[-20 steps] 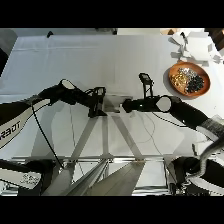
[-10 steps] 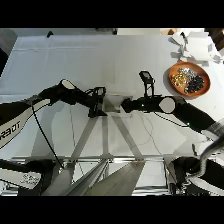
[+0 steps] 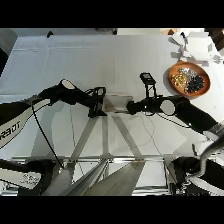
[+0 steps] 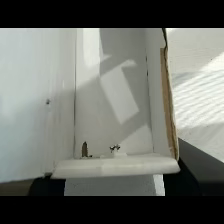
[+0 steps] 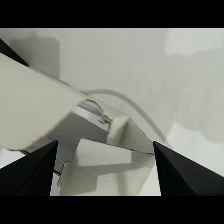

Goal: Fold the box and place the chain.

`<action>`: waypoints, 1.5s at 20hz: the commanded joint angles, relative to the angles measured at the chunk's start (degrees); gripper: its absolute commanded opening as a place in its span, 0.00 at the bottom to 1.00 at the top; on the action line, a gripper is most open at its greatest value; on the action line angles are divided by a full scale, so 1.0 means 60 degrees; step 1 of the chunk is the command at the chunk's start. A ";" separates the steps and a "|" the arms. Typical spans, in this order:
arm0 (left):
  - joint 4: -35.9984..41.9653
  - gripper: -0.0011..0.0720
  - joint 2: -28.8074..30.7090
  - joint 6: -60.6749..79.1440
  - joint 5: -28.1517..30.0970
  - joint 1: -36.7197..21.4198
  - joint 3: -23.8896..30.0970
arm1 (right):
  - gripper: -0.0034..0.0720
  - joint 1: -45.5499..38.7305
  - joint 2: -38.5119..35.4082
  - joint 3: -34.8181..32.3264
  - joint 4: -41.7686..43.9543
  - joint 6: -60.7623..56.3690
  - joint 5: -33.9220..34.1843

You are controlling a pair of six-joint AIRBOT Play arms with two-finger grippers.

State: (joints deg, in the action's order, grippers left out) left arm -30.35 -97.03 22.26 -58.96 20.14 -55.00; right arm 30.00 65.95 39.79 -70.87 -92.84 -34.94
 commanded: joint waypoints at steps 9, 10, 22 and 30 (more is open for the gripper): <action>0.0004 0.21 -0.0004 -0.0004 0.0004 -0.0004 0.0004 | 0.77 -0.0004 -0.0022 0.0004 0.1300 -0.0171 0.0171; 0.0004 0.21 -0.0004 -0.0004 0.0004 -0.0004 0.0004 | 0.77 -0.0004 -0.0098 0.0004 0.1271 -0.0157 0.0193; 0.0004 0.21 -0.0004 -0.0004 0.0004 -0.0004 0.0004 | 0.06 -0.0871 -0.3942 -0.0696 -0.1974 -0.0168 -0.0823; 0.0004 0.21 -0.0004 -0.0004 0.0004 -0.0004 0.0004 | 0.04 -0.2881 -0.3315 -0.2656 0.1122 0.0965 -0.0324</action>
